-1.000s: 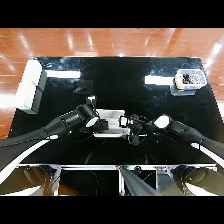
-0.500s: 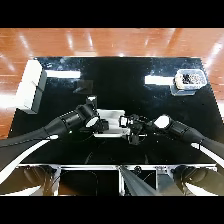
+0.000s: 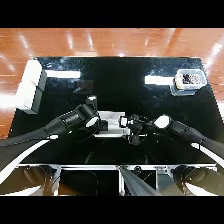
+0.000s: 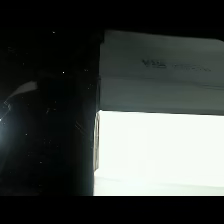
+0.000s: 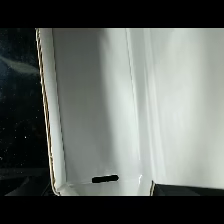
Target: Fold the box and place the chain.
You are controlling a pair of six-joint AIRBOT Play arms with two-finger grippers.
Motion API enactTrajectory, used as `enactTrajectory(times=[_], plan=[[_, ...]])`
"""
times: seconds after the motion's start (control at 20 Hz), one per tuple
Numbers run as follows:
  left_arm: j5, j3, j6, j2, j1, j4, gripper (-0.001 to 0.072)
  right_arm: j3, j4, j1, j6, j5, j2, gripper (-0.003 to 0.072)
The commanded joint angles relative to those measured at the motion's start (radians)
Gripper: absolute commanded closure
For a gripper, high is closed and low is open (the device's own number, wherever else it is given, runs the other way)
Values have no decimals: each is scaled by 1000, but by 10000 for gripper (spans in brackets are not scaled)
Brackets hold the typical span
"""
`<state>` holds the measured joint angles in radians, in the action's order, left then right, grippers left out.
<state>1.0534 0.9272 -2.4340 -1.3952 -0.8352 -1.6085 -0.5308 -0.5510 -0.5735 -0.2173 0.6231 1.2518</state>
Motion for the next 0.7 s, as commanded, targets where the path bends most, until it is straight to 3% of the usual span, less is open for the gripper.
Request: enactTrajectory(times=[0.0,0.3,0.35,0.45,0.6,0.65], plan=[[-5,0,4,-1,0,2,685,0,1,-1,1,0,0,109],[-4,0,3,-1,0,5,684,0,1,-1,1,0,0,109],[-3,0,3,-1,0,5,626,0,1,-1,1,0,0,109],[-3,0,3,-1,0,13,284,0,1,-1,1,0,0,109],[-2,0,4,0,0,14,292,0,1,-1,1,0,0,109],[-2,0,4,0,0,17,366,0,1,-1,1,0,0,109]])
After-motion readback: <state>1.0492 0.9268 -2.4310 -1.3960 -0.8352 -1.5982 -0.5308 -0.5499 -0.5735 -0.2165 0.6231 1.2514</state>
